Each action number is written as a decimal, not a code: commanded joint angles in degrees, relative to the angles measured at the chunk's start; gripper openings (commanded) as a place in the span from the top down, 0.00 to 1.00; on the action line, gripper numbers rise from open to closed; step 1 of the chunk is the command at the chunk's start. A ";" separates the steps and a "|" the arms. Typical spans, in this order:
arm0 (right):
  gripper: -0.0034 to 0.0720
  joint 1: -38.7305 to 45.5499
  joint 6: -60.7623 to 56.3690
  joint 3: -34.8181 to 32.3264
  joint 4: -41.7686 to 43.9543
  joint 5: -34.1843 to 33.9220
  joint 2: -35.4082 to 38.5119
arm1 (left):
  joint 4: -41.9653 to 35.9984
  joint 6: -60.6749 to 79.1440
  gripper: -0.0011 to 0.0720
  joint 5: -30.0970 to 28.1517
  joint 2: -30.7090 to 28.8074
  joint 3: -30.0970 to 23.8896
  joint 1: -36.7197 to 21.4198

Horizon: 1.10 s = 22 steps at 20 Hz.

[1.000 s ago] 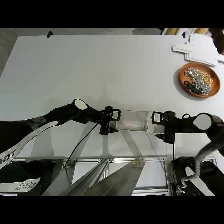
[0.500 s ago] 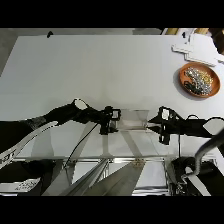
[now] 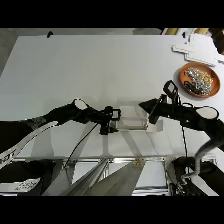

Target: Fold the box and place the chain.

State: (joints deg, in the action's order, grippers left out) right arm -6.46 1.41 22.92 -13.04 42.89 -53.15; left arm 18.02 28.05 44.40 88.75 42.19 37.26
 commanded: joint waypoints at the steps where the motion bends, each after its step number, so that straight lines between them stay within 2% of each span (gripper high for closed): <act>1: 0.93 -0.02 -1.86 1.49 0.61 -5.18 -8.00 | 0.02 0.02 0.70 -0.02 -0.02 0.00 -0.04; 4: 0.93 -0.02 -8.22 1.49 -6.51 -7.21 -11.96 | 0.02 0.02 0.70 -0.02 -0.02 0.00 -0.04; 7: 0.93 -0.02 -9.14 1.79 -7.54 -4.98 -10.56 | 0.02 0.02 0.70 -0.02 -0.02 0.00 -0.04; 11: 0.93 3.32 -14.86 2.05 -11.93 -1.36 0.31 | 0.02 0.02 0.70 -0.02 -0.02 0.00 -0.04; 14: 0.93 8.63 -14.23 2.08 -24.22 2.69 11.23 | 0.02 0.02 0.70 -0.02 -0.02 0.00 -0.04; 16: 0.93 10.38 -8.41 2.08 -33.92 7.89 13.09 | 0.02 0.02 0.70 -0.02 -0.02 0.00 -0.04; 18: 0.93 8.94 -1.29 2.08 -38.14 13.73 11.54 | 0.02 0.02 0.70 0.00 -0.02 0.00 -0.04; 19: 0.91 7.61 2.08 2.08 -38.16 15.63 10.80 | 0.02 0.02 0.70 0.00 -0.02 0.00 -0.04; 20: 0.76 6.01 4.74 2.05 -38.18 16.48 9.79 | 0.02 0.04 0.70 0.00 -0.02 0.00 -0.04; 21: 0.71 4.50 6.36 2.05 -38.21 16.57 8.70 | 0.02 0.02 0.70 0.00 -0.02 0.00 -0.04; 22: 0.71 2.97 6.64 2.03 -38.36 16.74 7.28 | 0.02 0.02 0.70 -0.02 -0.02 0.00 -0.04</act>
State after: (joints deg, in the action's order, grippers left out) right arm -0.62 1.72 24.93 -47.79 55.86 -44.05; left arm 18.02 28.08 44.38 88.75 42.22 37.26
